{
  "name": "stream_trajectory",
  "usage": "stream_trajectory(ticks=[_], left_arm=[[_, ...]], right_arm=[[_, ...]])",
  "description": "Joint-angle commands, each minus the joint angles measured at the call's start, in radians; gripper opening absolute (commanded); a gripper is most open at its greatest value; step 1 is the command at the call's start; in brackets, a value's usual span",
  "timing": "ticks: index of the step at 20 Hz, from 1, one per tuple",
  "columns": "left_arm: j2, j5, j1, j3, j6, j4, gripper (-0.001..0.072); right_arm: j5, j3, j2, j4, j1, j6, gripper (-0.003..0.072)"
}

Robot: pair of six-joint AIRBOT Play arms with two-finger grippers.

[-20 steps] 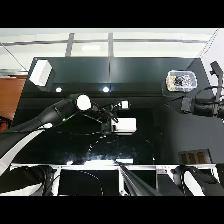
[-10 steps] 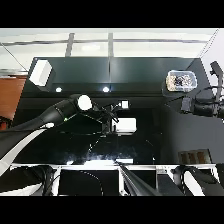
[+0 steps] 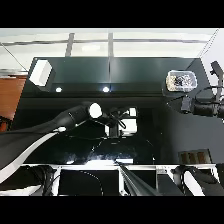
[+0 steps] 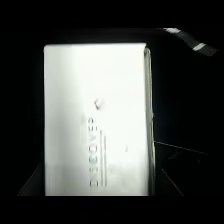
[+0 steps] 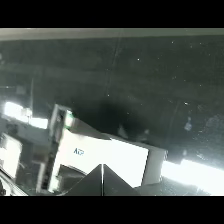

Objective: Fold the box and place the chain.

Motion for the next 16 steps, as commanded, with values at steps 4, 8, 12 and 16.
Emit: stream_trajectory(ticks=[4, 8, 12, 16], left_arm=[[-0.035, 0.076, -0.048, 0.0, -0.046, 0.018, 0.0491], [0.039, -0.013, 0.023, 0.0, -0.121, 0.15, 0.0281], [0.165, -0.208, 0.241, -0.009, -0.349, 0.326, 0.0282], [0.291, -0.298, 0.621, -0.094, -0.708, 0.449, 0.0282]], right_arm=[[0.0, 0.0, 0.001, 0.0, 0.0, 0.0, 0.0014], [0.001, 0.0, 0.001, 0.0, 0.0, 0.0, 0.0014], [0.004, 0.0, 0.001, 0.0, 0.0, 0.0, 0.0014], [0.003, 0.0, 0.001, 0.0, 0.0, 0.0, 0.0014]])
